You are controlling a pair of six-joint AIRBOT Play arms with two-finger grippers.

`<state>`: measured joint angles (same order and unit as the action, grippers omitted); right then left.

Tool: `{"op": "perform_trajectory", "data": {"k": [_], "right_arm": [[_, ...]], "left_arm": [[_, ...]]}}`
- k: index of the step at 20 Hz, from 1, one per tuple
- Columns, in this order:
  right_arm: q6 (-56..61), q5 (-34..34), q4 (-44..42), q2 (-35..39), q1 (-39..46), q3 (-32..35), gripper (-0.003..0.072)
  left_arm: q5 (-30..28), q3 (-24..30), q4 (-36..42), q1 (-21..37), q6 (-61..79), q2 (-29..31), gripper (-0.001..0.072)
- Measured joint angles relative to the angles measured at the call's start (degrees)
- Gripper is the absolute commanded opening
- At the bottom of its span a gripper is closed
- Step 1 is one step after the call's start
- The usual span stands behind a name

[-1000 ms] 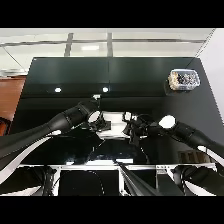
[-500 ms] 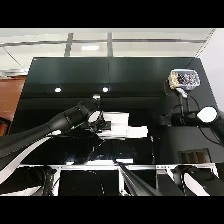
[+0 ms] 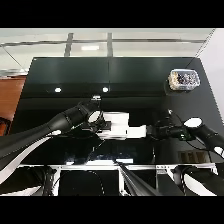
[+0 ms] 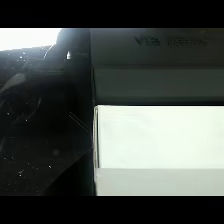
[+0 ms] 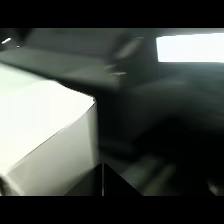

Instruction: Fold the box and place the chain.

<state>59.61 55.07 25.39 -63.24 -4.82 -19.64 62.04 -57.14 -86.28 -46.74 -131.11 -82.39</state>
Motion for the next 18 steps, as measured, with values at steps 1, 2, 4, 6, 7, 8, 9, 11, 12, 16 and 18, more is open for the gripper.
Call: {"op": "perform_trajectory", "data": {"k": [1,2,4,6,7,8,9,11,12,16,18], "right_arm": [[-1.60,0.11,-2.27,-0.57,-1.33,-0.55,0.0017],[-2.71,0.17,-3.63,-0.96,-2.27,-1.27,0.0018],[-4.09,1.03,-4.20,-1.49,-3.37,-3.45,0.0326],[-4.28,2.03,-3.06,-1.75,-3.89,-5.95,0.0595],[-4.31,2.60,-2.58,-1.84,-4.02,-7.06,0.0595],[-4.15,3.45,-2.40,-1.90,-4.13,-8.09,0.0594],[-4.04,4.20,-2.08,-1.92,-4.24,-8.83,0.0592],[-2.51,5.16,-1.79,-1.97,-4.59,-9.84,0.0591],[-2.01,5.44,-1.64,-1.99,-5.01,-10.10,0.0590],[0.79,4.09,-1.46,-1.99,-8.59,-10.73,0.0579],[2.58,2.05,-1.33,-1.99,-10.99,-11.04,0.0473]], "left_arm": [[-0.02,0.00,0.00,0.00,0.00,0.00,0.0032],[-0.02,0.00,0.00,0.00,0.00,0.00,0.0033],[-0.04,0.00,0.00,0.00,0.00,0.00,0.0032],[-0.04,0.00,0.00,0.00,-0.02,0.00,0.0032],[-0.04,0.00,0.00,0.00,-0.02,0.00,0.0033],[-0.07,0.00,0.00,0.00,-0.02,0.00,0.0033],[-0.07,0.00,0.00,0.00,-0.02,0.00,0.0033],[-0.07,0.00,0.02,0.00,-0.02,0.00,0.0032],[-0.09,0.00,0.00,0.00,-0.02,0.00,0.0032],[-0.22,0.00,0.02,0.00,-0.02,0.00,0.0032],[-0.37,0.00,0.02,0.00,-0.02,0.00,0.0032]]}}
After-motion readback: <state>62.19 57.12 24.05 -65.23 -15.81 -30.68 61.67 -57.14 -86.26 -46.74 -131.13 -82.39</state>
